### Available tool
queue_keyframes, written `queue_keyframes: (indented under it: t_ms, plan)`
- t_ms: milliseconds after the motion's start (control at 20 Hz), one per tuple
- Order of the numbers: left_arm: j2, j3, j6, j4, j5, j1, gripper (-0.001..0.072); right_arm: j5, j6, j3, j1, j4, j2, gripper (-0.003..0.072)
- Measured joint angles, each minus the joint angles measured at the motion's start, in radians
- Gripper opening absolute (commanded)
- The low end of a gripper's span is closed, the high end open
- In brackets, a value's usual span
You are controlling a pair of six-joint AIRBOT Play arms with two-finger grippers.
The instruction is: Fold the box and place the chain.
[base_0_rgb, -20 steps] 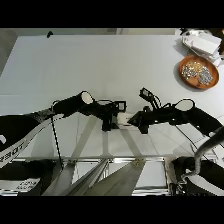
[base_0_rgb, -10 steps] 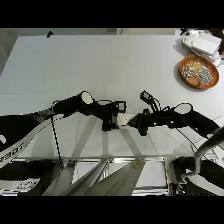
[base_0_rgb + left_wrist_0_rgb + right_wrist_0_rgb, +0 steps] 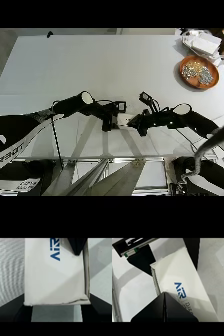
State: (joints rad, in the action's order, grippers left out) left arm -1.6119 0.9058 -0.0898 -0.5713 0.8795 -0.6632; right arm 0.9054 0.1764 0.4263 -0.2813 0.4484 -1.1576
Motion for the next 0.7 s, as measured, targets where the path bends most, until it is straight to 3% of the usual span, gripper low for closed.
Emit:
queue_keyframes:
  t_ms: [400, 700]
  plan:
    - [0.0, 0.0, -0.005, -0.003, 0.002, 0.0, 0.0134, 0.002, 0.134, 0.136, 0.001, 0.105, 0.146, 0.0012]
    - [0.0, 0.0, -0.007, -0.004, 0.001, 0.0, 0.0134, 0.052, 0.625, 0.215, 0.001, 0.575, 0.272, 0.0012]
